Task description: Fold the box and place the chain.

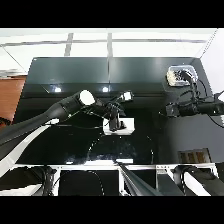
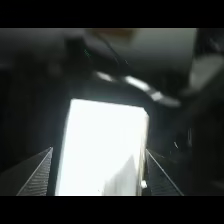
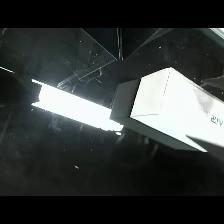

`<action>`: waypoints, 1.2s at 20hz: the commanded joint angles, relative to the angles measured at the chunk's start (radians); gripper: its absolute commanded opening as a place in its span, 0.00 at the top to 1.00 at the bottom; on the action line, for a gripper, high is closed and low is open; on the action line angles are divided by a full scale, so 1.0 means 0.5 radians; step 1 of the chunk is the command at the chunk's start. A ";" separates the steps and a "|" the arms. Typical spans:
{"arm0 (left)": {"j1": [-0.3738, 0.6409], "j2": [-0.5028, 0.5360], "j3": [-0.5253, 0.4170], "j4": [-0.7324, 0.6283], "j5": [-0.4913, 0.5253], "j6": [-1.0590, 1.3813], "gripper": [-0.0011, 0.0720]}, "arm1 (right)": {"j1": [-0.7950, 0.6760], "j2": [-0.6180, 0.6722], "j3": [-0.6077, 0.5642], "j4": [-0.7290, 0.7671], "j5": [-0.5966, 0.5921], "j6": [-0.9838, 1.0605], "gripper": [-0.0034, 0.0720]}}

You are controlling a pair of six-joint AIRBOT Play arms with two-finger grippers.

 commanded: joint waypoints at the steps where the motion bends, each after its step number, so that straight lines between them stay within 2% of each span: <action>1: -0.010 -0.023 0.024 0.216 -0.128 -0.121 0.02 | 0.002 0.001 -0.002 -0.005 -0.019 -0.003 0.94; 4: -0.011 -0.023 0.092 0.230 -0.230 -0.121 0.02 | 0.002 0.001 -0.002 -0.005 -0.019 -0.003 0.94; 9: -0.011 -0.024 0.209 0.373 -0.249 -0.201 0.02 | 0.002 0.001 -0.002 -0.005 -0.040 -0.002 0.94; 16: -0.063 -0.027 0.230 0.691 -0.219 -0.491 0.02 | 0.002 0.001 -0.002 -0.005 -0.056 -0.003 0.94; 24: -0.105 -0.065 0.230 0.680 -0.285 -0.585 0.02 | 0.002 0.001 -0.002 -0.005 -0.055 -0.003 0.94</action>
